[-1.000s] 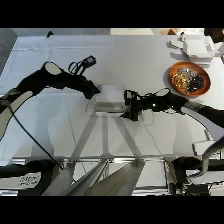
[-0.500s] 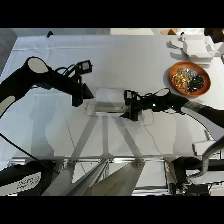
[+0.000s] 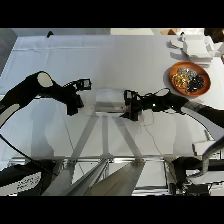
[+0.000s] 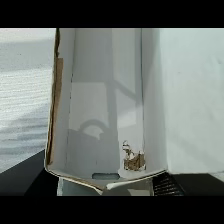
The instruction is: Fold the box and place the chain.
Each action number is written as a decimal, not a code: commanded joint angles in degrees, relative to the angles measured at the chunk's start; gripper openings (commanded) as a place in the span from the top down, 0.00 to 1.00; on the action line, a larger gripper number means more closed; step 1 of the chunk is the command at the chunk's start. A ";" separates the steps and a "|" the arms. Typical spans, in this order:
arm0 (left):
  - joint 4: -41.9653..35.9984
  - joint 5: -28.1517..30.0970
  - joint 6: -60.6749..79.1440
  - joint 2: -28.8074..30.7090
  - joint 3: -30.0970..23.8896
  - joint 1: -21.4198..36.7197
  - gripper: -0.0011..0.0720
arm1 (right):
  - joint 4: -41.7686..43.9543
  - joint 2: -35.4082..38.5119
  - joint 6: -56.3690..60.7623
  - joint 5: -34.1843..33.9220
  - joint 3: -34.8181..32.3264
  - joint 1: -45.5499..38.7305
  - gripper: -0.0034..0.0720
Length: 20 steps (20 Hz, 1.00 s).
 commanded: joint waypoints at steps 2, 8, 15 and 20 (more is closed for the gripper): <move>6.16 3.15 -3.91 0.00 -0.66 -0.02 0.98 | 0.02 0.02 0.02 0.02 0.04 -0.02 0.27; 5.99 7.28 -3.23 -0.15 -1.97 -0.04 0.97 | 0.02 0.02 0.00 0.02 0.04 -0.02 0.27; -8.22 6.54 9.49 0.04 -5.22 -0.20 0.98 | 0.02 0.02 0.00 0.02 0.04 -0.02 0.27; -9.75 5.95 9.86 0.13 -5.22 -0.15 0.63 | 0.02 0.02 0.02 0.02 0.04 -0.02 0.27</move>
